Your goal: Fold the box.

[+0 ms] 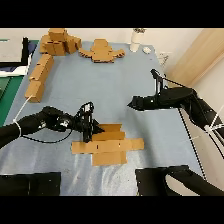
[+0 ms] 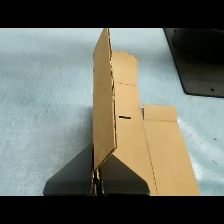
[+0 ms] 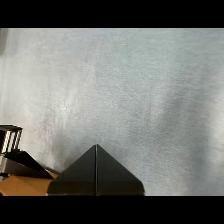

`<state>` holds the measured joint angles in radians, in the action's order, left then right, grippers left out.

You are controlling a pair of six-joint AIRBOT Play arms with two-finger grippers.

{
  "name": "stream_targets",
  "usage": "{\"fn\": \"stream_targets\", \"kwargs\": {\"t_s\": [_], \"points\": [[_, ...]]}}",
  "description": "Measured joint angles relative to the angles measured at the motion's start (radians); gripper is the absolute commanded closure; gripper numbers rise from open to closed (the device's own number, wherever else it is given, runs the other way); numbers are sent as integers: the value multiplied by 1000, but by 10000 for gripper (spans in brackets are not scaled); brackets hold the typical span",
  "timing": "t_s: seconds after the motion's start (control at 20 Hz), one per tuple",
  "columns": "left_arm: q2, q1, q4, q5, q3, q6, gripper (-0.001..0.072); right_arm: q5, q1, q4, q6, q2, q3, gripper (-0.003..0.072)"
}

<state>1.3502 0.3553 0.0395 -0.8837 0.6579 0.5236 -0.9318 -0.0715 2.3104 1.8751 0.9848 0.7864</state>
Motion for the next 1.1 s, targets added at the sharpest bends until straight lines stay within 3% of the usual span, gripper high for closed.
{"fn": "stream_targets", "kwargs": {"t_s": [0.5, 0.85, 1.1], "points": [[-3, 0, 35, -3, 13, 0, 694, 10, -6, -2, 34, 0, 0, 683], [-39, 7, -20, 123, 58, 13, 695, 8, -5, -2, 56, 0, 0, 683], [-46, 55, -13, 194, 33, 37, 695, 8, -7, -2, 62, 0, 0, 683]]}}
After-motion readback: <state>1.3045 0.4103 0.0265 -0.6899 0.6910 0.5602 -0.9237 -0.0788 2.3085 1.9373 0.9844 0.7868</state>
